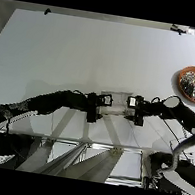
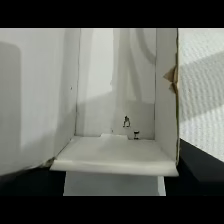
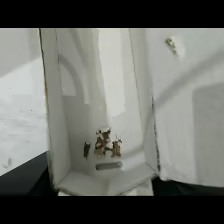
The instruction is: Fold the box and place the chain.
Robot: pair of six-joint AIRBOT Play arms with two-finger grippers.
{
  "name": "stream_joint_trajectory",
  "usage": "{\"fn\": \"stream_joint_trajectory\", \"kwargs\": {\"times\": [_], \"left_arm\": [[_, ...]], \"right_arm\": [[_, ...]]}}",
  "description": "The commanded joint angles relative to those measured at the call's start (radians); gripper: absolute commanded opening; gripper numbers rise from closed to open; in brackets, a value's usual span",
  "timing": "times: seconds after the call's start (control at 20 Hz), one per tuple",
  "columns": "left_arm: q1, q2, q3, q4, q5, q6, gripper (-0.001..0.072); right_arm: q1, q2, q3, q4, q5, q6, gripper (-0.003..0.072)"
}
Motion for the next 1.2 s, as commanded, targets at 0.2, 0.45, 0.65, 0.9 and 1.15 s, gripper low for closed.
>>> {"fn": "stream_joint_trajectory", "kwargs": {"times": [0.2,0.45,0.65,0.9,1.15], "left_arm": [[0.000,0.000,0.001,0.034,-0.001,-0.004,0.0254],[0.000,0.020,0.001,0.102,0.000,-0.004,0.0254],[0.002,0.079,0.001,0.164,0.002,-0.004,0.0253],[0.002,0.079,0.000,0.259,0.094,-0.004,0.0253],[0.002,0.068,0.000,0.245,0.096,-0.008,0.0252]], "right_arm": [[0.000,0.075,0.001,-0.142,0.060,0.336,0.0673],[0.000,0.185,0.001,-0.436,0.124,0.539,0.0672],[0.000,0.248,0.001,-0.518,0.166,0.626,0.0671],[0.001,0.304,0.001,-0.480,0.217,0.657,0.0664],[0.001,0.319,0.001,-0.288,0.217,0.655,0.0633]]}}
